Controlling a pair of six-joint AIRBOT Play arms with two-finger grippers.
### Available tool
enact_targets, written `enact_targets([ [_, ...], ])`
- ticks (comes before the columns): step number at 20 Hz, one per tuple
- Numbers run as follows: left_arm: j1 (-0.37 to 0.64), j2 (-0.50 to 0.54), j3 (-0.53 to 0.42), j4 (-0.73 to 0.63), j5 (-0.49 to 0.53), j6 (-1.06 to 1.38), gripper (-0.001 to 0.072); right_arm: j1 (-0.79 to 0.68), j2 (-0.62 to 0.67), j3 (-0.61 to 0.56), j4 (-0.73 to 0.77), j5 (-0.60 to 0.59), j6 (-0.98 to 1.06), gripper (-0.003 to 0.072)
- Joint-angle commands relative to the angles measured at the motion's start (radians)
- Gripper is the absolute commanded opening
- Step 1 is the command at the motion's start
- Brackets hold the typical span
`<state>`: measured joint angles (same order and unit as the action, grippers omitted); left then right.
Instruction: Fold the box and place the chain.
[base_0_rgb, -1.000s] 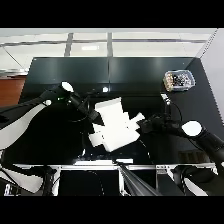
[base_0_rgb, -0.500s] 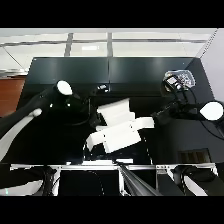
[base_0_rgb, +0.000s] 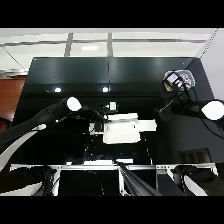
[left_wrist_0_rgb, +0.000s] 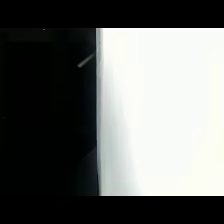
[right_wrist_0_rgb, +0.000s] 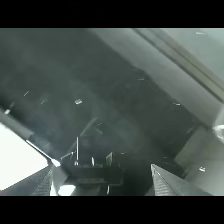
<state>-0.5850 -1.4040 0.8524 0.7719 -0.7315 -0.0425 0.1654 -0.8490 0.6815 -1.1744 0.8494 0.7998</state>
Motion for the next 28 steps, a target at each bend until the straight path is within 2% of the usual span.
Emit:
enact_targets([
  [1,-0.01,-0.048,0.018,0.034,0.045,0.087,0.0024,0.031,0.0,-0.074,0.05,0.023,-0.182,0.0708],
  [5,-0.01,-0.054,0.02,0.031,0.018,0.055,0.0024,0.098,-0.002,-0.201,0.19,0.021,-0.402,0.0708],
  [8,-0.01,-0.054,0.02,0.032,0.015,0.032,0.0024,0.178,-0.002,-0.272,0.204,0.003,-0.48,0.0708],
  [11,-0.01,-0.054,0.02,0.032,0.016,0.032,0.0024,0.257,-0.013,-0.321,0.244,-0.065,-0.548,0.0708],
  [14,-0.01,-0.054,0.02,0.032,0.017,0.032,0.0024,0.28,-0.057,-0.322,0.323,-0.093,-0.607,0.0708],
  [17,-0.01,-0.054,0.02,0.032,0.017,0.032,0.0024,0.293,-0.082,-0.322,0.465,-0.243,-0.683,0.0707],
  [19,-0.01,-0.054,0.02,0.032,0.017,0.032,0.0024,0.3,-0.082,-0.306,0.485,-0.285,-0.696,0.0707],
  [24,-0.01,-0.054,0.02,0.032,0.017,0.032,0.0024,0.243,-0.082,-0.201,0.414,-0.153,-0.696,0.0707],
  [28,-0.01,-0.054,0.02,0.032,0.017,0.032,0.0024,0.2,-0.088,-0.187,0.461,-0.138,-0.712,0.0707],
])
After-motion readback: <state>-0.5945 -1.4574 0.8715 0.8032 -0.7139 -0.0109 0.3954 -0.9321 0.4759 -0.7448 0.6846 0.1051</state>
